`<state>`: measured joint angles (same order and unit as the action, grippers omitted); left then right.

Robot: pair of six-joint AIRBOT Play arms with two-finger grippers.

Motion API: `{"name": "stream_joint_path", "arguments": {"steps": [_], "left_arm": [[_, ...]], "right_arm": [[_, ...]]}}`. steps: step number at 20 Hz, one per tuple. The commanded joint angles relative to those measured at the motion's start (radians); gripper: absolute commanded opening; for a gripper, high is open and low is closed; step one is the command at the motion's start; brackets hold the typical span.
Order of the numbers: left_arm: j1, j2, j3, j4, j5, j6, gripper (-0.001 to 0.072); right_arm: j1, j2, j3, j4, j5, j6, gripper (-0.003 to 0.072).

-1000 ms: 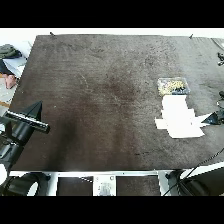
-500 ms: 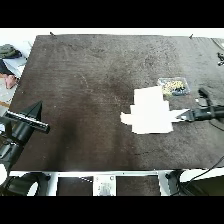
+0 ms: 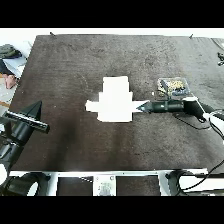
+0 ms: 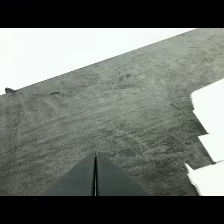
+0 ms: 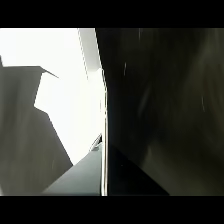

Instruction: Fold the box and place the chain.

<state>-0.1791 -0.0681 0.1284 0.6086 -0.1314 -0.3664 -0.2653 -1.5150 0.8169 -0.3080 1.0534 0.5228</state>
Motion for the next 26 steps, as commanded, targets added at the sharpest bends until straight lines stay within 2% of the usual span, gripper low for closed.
{"name": "stream_joint_path", "arguments": {"steps": [1, 2, 3, 4, 7, 8, 9, 13, 19, 26], "left_arm": [[-0.001, 0.0, 0.0, 0.0, -0.009, 0.0, 0.0013], [-0.001, 0.0, 0.0, 0.005, -0.009, 0.009, 0.0061], [-0.001, 0.0, 0.0, 0.006, -0.003, 0.027, 0.0434], [-0.001, 0.0, 0.0, 0.002, 0.024, 0.023, 0.0629], [-0.001, -0.014, 0.0, -0.019, 0.063, 0.006, 0.0627], [-0.001, -0.043, 0.007, -0.031, 0.049, -0.035, 0.0595], [-0.001, -0.091, 0.022, -0.034, 0.019, -0.056, 0.0546], [-0.001, -0.399, 0.169, -0.049, -0.075, -0.056, 0.0547], [-0.001, -0.918, 0.551, -0.047, -0.267, -0.07, 0.0547], [0.0, -1.425, 1.114, -0.027, -0.694, -0.136, 0.0548]], "right_arm": [[0.149, -0.011, 0.083, 0.037, -0.188, 0.052, -0.0014], [0.166, -0.026, 0.108, 0.024, -0.203, 0.062, -0.0014], [0.176, -0.04, 0.122, 0.021, -0.213, 0.072, -0.0014], [0.181, -0.051, 0.128, 0.02, -0.217, 0.06, -0.0013], [0.181, -0.057, 0.128, -0.002, -0.232, 0.038, -0.0013], [0.181, -0.057, 0.128, -0.003, -0.232, 0.022, -0.0013], [0.181, -0.057, 0.128, -0.004, -0.236, 0.011, -0.0013], [0.181, -0.057, 0.128, -0.046, -0.253, 0.008, -0.0013], [0.181, -0.057, 0.127, -0.048, -0.266, -0.008, -0.0014], [0.181, -0.059, 0.126, -0.047, -0.284, -0.022, -0.0013]]}}
